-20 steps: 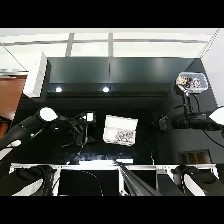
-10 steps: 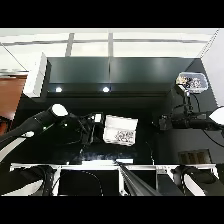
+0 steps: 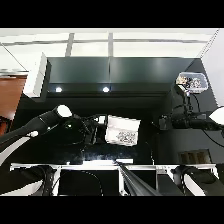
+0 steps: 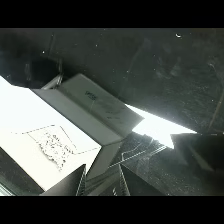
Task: Fold the box and place the chain.
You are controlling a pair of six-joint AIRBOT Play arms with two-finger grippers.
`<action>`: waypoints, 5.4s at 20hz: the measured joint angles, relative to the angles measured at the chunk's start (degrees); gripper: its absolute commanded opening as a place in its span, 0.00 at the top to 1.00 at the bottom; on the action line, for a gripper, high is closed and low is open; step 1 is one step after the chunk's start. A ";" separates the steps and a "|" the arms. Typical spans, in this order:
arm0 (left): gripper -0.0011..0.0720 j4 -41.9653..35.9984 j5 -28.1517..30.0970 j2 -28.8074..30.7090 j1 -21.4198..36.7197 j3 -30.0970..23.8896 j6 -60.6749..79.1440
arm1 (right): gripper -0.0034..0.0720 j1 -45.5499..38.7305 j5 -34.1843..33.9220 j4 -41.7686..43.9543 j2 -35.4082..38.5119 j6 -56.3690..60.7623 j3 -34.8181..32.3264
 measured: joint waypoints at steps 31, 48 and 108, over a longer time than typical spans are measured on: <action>0.02 3.04 0.44 -4.22 -2.91 5.79 -1.77 | 0.60 0.00 0.09 0.00 0.00 -0.04 -0.02; 0.02 2.89 -1.03 -5.33 -3.74 7.82 -2.54 | 0.60 0.00 0.09 0.00 0.00 -0.04 -0.02; 0.48 3.06 6.40 -5.62 -4.48 7.89 -13.77 | 0.11 16.31 -7.10 3.72 -16.70 -50.47 4.42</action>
